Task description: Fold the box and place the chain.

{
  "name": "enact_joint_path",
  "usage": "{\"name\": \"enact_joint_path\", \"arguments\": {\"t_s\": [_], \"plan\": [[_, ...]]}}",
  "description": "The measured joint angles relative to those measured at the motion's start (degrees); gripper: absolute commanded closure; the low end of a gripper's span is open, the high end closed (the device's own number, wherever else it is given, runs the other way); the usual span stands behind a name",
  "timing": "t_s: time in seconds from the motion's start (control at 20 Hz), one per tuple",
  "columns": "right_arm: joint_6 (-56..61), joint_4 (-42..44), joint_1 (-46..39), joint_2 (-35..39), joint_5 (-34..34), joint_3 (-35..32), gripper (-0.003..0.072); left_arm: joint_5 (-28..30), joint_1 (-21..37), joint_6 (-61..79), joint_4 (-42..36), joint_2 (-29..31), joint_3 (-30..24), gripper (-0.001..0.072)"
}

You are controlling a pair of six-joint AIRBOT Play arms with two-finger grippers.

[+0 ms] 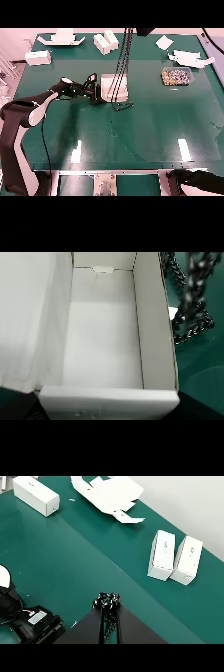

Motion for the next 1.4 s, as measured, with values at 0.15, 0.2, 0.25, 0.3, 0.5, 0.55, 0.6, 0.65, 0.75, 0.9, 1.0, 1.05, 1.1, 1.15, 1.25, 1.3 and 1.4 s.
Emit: {"name": "enact_joint_path", "arguments": {"t_s": [0.15, 0.2, 0.25, 0.3, 0.5, 0.55, 0.6, 0.65, 0.75, 0.9, 1.0, 1.05, 1.1, 1.15, 1.25, 1.3, 1.4], "plan": [[-0.02, 0.04, 0.02, -0.90, 0.15, -0.68, 0.0678, 0.00, 0.00, 0.00, 0.02, 0.00, 0.00, 0.0078], [-0.02, 0.07, 0.02, -1.07, 0.17, -1.20, 0.0678, 0.00, 0.00, 0.00, 0.00, 0.00, 0.00, 0.0078], [-0.02, 0.09, 0.02, -1.18, 0.20, -1.79, 0.0678, 0.00, 0.00, 0.00, 0.00, 0.00, 0.00, 0.0077], [-0.02, 0.11, -0.02, -1.29, 0.26, -2.62, 0.0678, 0.00, 0.00, 0.00, 0.00, 0.00, 0.00, 0.0077], [-0.02, 0.11, -0.17, -1.53, 0.09, -7.06, 0.0679, 0.00, 0.00, 0.00, 0.00, 0.00, 0.00, 0.0078], [-0.02, 0.11, -0.20, -1.60, -0.42, -8.44, 0.0679, 0.00, 0.00, 0.00, 0.00, 0.00, 0.00, 0.0077], [-0.02, 0.11, -0.20, -1.77, -1.44, -9.97, 0.0679, 0.00, 0.00, 0.00, 0.00, 0.00, 0.00, 0.0077], [-0.02, 0.11, -0.20, -1.99, -2.32, -11.39, 0.0678, -0.02, 0.00, 0.00, 0.00, 0.00, 0.00, 0.0077], [-0.04, 0.13, -0.37, -2.91, -4.17, -14.08, 0.0679, -0.02, 0.00, 0.00, 0.00, 0.00, 0.00, 0.0077], [-0.04, 0.13, -0.81, -5.11, -5.90, -17.33, 0.0679, -0.02, 0.00, 0.00, 0.00, 0.00, 0.00, 0.0077], [-0.02, 0.15, -1.03, -6.78, -6.49, -19.10, 0.0679, -0.02, 0.00, 0.00, 0.00, 0.00, 0.00, 0.0077], [-0.02, 0.20, -1.09, -7.56, -6.60, -19.87, 0.0678, -0.02, 0.00, 0.00, 0.00, 0.00, 0.00, 0.0078], [-0.02, 0.42, -1.09, -8.37, -6.75, -20.63, 0.0676, -0.02, 0.00, 0.00, 0.00, 0.00, 0.00, 0.0077], [-0.02, 0.66, -1.09, -9.16, -6.86, -21.33, 0.0623, -0.02, 0.00, -0.02, 0.00, 0.00, 0.00, 0.0077], [0.00, 0.98, -1.14, -10.36, -7.02, -22.49, 0.0173, -0.02, 0.00, 0.00, 0.00, 0.00, 0.00, 0.0077], [-0.02, 1.07, -1.20, -10.78, -7.04, -22.99, 0.0149, -0.02, 0.00, 0.00, 0.00, 0.00, 0.00, 0.0077], [0.00, 1.20, -1.51, -11.26, -6.95, -23.63, 0.0149, -0.02, 0.00, -0.02, 0.00, 0.00, 0.00, 0.0077]]}}
